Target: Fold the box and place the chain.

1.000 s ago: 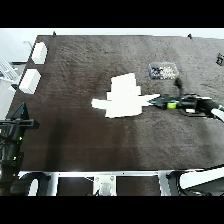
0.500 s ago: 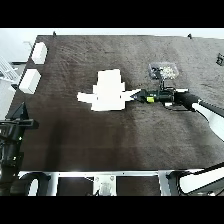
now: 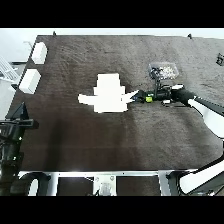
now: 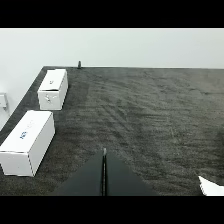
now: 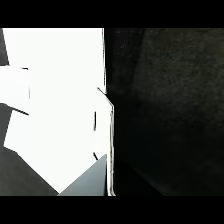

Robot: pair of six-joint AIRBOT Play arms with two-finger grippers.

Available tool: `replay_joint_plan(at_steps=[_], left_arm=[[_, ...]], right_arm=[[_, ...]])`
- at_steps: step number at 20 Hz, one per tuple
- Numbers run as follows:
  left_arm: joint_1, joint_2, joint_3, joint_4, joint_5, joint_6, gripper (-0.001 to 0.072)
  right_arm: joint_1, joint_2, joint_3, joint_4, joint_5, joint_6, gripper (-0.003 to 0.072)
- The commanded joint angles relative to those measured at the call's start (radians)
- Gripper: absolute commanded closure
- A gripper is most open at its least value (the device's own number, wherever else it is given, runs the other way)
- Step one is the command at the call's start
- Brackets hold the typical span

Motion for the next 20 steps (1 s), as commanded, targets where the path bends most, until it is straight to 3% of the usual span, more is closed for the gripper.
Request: replay_joint_plan(at_steps=[1,11,12,13,14,15,18,20], left_arm=[[0.000,0.000,0.000,0.000,0.000,-0.002,0.0687],[0.000,0.000,0.000,0.000,-0.011,-0.003,0.0686],[0.000,0.000,0.000,0.001,-0.026,-0.002,0.0614],[0.000,0.000,0.000,0.002,-0.050,0.001,0.0229],[0.000,0.000,0.002,0.002,-0.069,0.002,0.0127],[0.000,0.000,0.002,0.004,-0.091,0.021,0.0235],[0.000,-0.014,0.019,0.003,-0.156,0.065,0.0252],[0.000,-0.084,0.057,0.002,-0.158,0.058,0.0252]], right_arm=[[0.002,-0.003,0.010,-0.018,-0.008,0.020,0.0678],[0.026,-0.003,0.010,0.012,-0.008,0.046,0.0678],[0.026,-0.003,0.010,0.012,-0.008,0.045,0.0678],[0.026,-0.003,0.010,0.011,-0.008,0.045,0.0678],[0.026,-0.003,0.010,0.012,-0.008,0.045,0.0678],[0.026,-0.003,0.010,0.012,-0.008,0.045,0.0678],[0.026,-0.003,0.010,0.012,-0.008,0.046,0.0678],[0.026,-0.003,0.010,0.012,-0.009,0.045,0.0677]])
